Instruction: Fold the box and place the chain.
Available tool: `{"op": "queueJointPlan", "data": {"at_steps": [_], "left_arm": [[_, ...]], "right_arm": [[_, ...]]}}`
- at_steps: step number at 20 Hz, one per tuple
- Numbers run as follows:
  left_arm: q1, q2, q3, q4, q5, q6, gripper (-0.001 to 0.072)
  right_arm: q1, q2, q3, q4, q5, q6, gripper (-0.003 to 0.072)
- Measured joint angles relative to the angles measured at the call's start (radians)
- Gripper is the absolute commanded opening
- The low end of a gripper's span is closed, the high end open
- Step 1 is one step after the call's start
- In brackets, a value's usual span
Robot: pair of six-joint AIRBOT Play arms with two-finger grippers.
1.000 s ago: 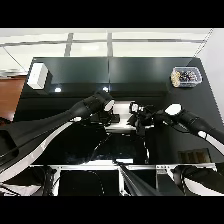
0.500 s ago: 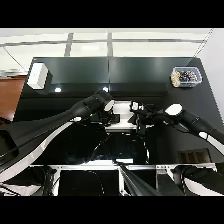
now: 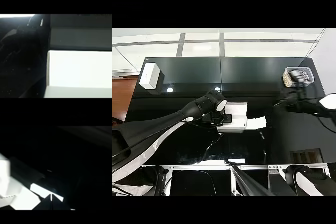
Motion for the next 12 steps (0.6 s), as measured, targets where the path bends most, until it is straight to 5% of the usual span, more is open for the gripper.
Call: {"op": "queueJointPlan", "data": {"at_steps": [6, 12], "left_arm": [[0.000, 0.000, 0.000, 0.000, 0.001, -0.002, 0.0029], [0.000, 0.000, 0.000, 0.000, 0.001, -0.002, 0.0029]], "right_arm": [[-0.138, -0.078, -0.114, -0.054, 0.061, 0.411, 0.0011], [0.044, -0.243, -0.140, 0.148, 0.101, 0.327, 0.0012]]}}
